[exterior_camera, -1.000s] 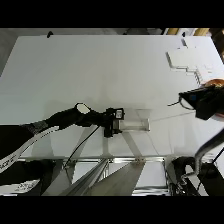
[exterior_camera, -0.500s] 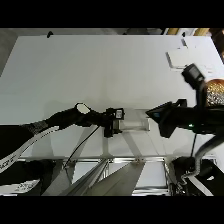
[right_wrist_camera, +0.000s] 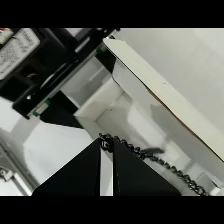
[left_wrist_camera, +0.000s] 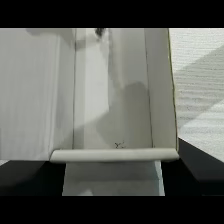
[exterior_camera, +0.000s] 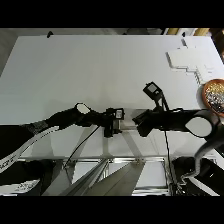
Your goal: Fold the box and place the chain.
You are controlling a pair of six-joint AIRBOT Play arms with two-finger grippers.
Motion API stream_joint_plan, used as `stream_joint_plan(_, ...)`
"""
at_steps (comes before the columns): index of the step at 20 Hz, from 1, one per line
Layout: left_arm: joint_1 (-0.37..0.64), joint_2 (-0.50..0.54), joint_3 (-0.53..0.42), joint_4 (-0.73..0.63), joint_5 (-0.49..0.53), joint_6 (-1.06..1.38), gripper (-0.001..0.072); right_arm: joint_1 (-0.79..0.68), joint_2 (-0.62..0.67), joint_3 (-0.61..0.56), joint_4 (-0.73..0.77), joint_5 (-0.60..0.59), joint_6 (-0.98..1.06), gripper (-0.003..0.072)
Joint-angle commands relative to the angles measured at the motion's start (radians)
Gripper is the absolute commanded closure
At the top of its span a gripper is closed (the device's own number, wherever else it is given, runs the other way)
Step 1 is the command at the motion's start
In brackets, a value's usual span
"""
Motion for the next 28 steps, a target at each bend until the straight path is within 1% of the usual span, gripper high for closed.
stream_joint_plan(1, 0.001, 0.001, 0.0, 0.0, 0.0, 0.0, 0.0501, 0.037, -0.093, -0.007, -0.022, -0.046, -0.006, 0.0668)
stream_joint_plan(5, 0.001, 0.001, 0.0, 0.0, 0.0, 0.0, 0.0501, 0.094, -0.151, -0.007, -0.027, -0.097, -0.023, 0.0668)
stream_joint_plan(8, 0.001, 0.001, 0.0, 0.0, 0.0, 0.0, 0.0501, 0.101, -0.182, -0.007, -0.027, -0.123, -0.01, 0.0662)
stream_joint_plan(10, 0.001, 0.001, 0.0, 0.0, 0.0, 0.0, 0.0501, 0.101, -0.183, -0.006, -0.029, -0.125, 0.01, 0.0534)
stream_joint_plan(11, 0.001, 0.001, 0.0, 0.0, 0.0, 0.0, 0.0501, 0.101, -0.182, -0.005, -0.031, -0.118, 0.009, 0.0504)
stream_joint_plan(12, 0.001, 0.001, 0.0, 0.0, 0.0, 0.0, 0.0501, 0.101, -0.18, 0.008, -0.046, -0.093, 0.008, 0.0504)
stream_joint_plan(13, 0.001, 0.001, 0.0, 0.0, 0.0, 0.0, 0.0501, 0.101, -0.174, 0.038, -0.095, -0.042, 0.007, 0.0503)
stream_joint_plan(15, 0.001, 0.001, 0.0, 0.0, 0.0, 0.0, 0.0501, 0.101, -0.15, 0.132, -0.271, 0.113, 0.011, 0.0505)
stream_joint_plan(17, 0.001, 0.001, 0.0, 0.0, 0.0, 0.0, 0.0501, 0.101, -0.102, 0.222, -0.509, 0.28, 0.086, 0.0516)
stream_joint_plan(18, 0.001, 0.001, 0.0, 0.0, 0.0, 0.0, 0.0501, 0.098, -0.067, 0.248, -0.672, 0.344, 0.145, 0.0531)
stream_joint_plan(19, 0.001, 0.001, 0.0, 0.0, 0.0, 0.0, 0.0501, 0.075, -0.027, 0.254, -0.794, 0.375, 0.195, 0.053)
stream_joint_plan(20, 0.001, 0.001, 0.0, 0.0, 0.0, 0.0, 0.0501, 0.026, 0.006, 0.254, -0.843, 0.38, 0.21, 0.053)
stream_joint_plan(22, 0.001, 0.001, 0.0, 0.0, 0.0, 0.0, 0.0501, -0.143, 0.035, 0.253, -0.8, 0.375, 0.209, 0.0531)
stream_joint_plan(25, 0.001, 0.001, 0.0, 0.0, 0.0, 0.0, 0.0501, -0.393, 0.011, 0.235, -0.629, 0.371, 0.127, 0.0531)
stream_joint_plan(27, 0.001, 0.001, 0.0, 0.0, 0.0, 0.0, 0.0501, -0.518, -0.018, 0.196, -0.515, 0.368, 0.053, 0.0531)
stream_joint_plan(28, 0.001, 0.001, 0.0, 0.0, 0.0, 0.0, 0.0501, -0.554, -0.033, 0.17, -0.481, 0.344, 0.035, 0.0531)
